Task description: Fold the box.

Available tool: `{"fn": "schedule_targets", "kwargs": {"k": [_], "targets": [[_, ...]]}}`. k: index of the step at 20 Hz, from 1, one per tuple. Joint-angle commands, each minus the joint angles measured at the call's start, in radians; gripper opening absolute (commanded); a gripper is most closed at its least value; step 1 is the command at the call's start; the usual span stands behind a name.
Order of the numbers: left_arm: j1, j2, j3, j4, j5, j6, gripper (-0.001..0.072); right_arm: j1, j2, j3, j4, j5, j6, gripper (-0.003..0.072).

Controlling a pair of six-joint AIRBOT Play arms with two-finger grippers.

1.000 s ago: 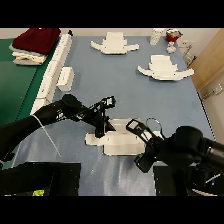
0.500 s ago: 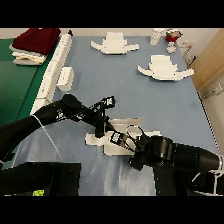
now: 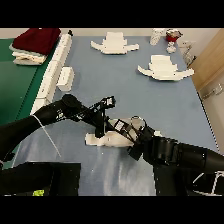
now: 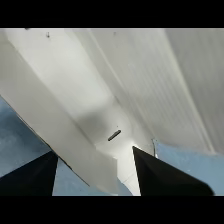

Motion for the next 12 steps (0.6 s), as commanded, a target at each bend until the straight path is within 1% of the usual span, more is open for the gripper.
{"fn": "schedule_targets", "kwargs": {"k": [1, 6, 10, 12], "targets": [[0.000, -0.001, 0.000, 0.000, 0.000, 0.000, 0.0015, -0.051, 0.036, 0.001, -0.022, 0.001, 0.033, 0.0716], [0.001, -0.001, 0.000, 0.000, 0.000, 0.000, 0.0015, -0.131, 0.038, 0.001, 0.077, 0.013, -0.155, 0.0718], [0.001, -0.001, 0.000, 0.000, 0.000, 0.000, 0.0015, -0.183, 0.038, 0.001, 0.093, 0.023, -0.264, 0.0718], [0.001, -0.001, 0.000, 0.000, 0.000, 0.000, 0.0015, -0.232, 0.039, 0.001, 0.177, 0.051, -0.422, 0.0718]]}}
